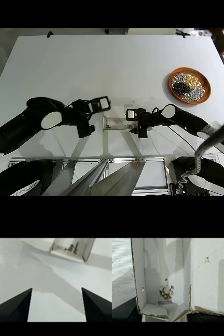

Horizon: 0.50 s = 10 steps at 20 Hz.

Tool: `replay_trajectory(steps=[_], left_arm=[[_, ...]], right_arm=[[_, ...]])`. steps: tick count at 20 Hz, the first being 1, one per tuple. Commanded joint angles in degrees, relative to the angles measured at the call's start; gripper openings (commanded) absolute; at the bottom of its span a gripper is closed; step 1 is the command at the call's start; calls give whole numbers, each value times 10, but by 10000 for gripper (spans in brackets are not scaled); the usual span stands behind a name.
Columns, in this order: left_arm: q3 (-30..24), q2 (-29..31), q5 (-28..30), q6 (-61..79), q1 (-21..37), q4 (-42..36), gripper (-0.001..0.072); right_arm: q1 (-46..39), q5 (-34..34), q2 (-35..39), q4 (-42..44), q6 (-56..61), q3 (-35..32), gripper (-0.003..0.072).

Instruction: Fold the box and place the chain.

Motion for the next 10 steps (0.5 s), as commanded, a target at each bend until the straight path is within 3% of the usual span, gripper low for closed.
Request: replay_trajectory(steps=[1,6,10], left_arm=[[-89,48,30,232,61,-97,694],[-114,16,16,430,147,-278,696],[-114,-46,15,537,169,-354,702]], right_arm=[[0,0,0,0,0,0,399],[0,0,0,0,0,0,399],[0,0,0,0,0,0,399]])
